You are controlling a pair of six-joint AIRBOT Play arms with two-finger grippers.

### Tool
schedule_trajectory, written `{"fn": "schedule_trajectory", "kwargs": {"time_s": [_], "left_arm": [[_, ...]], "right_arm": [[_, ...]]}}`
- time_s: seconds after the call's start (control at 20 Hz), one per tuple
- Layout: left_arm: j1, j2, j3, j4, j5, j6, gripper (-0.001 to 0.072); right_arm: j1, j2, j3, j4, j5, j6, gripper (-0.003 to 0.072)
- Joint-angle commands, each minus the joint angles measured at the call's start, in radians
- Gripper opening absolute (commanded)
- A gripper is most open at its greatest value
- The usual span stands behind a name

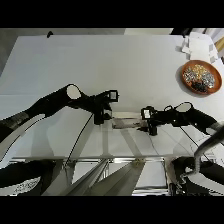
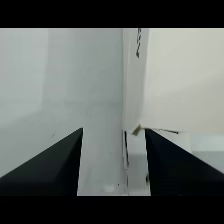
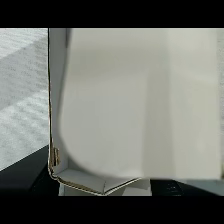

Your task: Fold the box and place the chain.

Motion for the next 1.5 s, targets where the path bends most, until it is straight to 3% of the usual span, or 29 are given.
{"fn": "schedule_trajectory", "kwargs": {"time_s": [0.0,0.15,0.35,0.45,0.7,0.95,1.1,1.25,1.45], "left_arm": [[0.001,0.077,0.000,0.053,-0.018,-0.074,0.0408],[0.000,0.154,0.000,0.052,-0.020,-0.082,0.0323],[-0.005,0.199,0.000,0.036,-0.027,-0.189,0.0057],[-0.005,0.199,0.000,0.032,-0.041,-0.201,0.0005],[-0.045,0.198,0.000,0.009,-0.066,-0.201,0.0004],[-0.158,0.155,0.000,0.003,0.056,-0.201,0.0007],[-0.160,0.140,0.000,0.011,0.125,-0.276,0.0003],[-0.120,0.200,0.000,0.014,0.187,-0.328,0.0003],[-0.113,0.309,0.000,0.097,0.156,-0.359,0.0001]], "right_arm": [[0.000,0.000,0.001,0.000,0.000,0.000,0.0459],[0.000,0.000,0.001,0.000,0.000,0.000,0.0459],[0.000,0.000,0.001,0.000,0.000,0.000,0.0459],[0.000,0.000,0.001,0.000,0.000,0.000,0.0459],[0.000,0.000,0.001,0.000,0.000,0.000,0.0459],[0.000,0.000,0.001,0.000,0.000,0.000,0.0459],[0.000,0.000,0.001,0.000,0.000,0.000,0.0459],[0.000,0.000,0.001,0.000,0.000,0.000,0.0459],[0.000,0.000,0.001,0.000,0.000,0.000,0.0459]]}}
